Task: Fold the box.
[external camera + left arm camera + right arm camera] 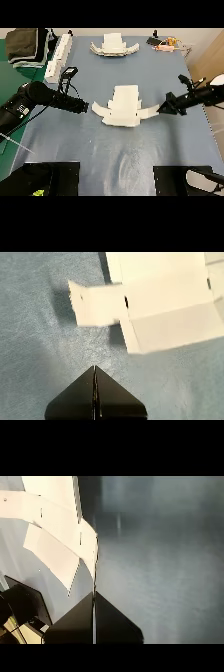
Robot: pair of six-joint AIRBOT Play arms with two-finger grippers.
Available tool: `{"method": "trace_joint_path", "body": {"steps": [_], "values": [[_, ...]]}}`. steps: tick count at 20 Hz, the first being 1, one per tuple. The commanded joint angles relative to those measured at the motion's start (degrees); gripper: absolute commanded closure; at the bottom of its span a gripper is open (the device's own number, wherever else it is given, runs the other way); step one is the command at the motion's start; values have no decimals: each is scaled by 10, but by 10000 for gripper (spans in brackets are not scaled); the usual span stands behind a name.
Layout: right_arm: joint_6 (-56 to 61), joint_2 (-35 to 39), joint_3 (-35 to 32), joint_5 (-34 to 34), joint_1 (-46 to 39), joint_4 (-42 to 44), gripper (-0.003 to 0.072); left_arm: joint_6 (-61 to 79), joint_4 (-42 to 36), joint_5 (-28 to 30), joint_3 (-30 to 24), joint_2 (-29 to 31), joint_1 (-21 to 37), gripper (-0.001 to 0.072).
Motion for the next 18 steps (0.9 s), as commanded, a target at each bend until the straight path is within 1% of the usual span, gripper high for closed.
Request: {"method": "trace_joint_path", "body": {"steps": [1, 4, 5, 6, 7, 9, 11, 13, 16, 18], "values": [[23, 89, -91, 5, 2, -61, 688, 0, 0, 0, 0, 0, 0, 697], [23, 91, -113, -33, 3, -70, 673, 0, 0, 0, 0, 0, 0, 697], [23, 90, -121, -58, 6, -71, 510, 0, 0, 0, 0, 0, 0, 697], [23, 90, -127, -81, 9, -71, 302, 0, 0, 0, 0, 0, 0, 697], [23, 90, -129, -103, 9, -75, 273, 0, 0, 0, 0, 0, 0, 697], [25, 90, -129, -126, 9, -93, 274, 0, 0, 0, 0, 0, 0, 697], [44, 83, -129, -125, 9, -119, 274, 0, 0, 0, 0, 0, 0, 697], [44, 66, -130, -121, 9, -119, 274, 0, 0, 0, 0, 0, 0, 697], [40, 36, -130, -112, 10, -102, 280, 0, 0, 0, 0, 0, 0, 697], [5, 15, -130, -100, 10, -55, 282, 0, 0, 0, 0, 0, 0, 696]]}}
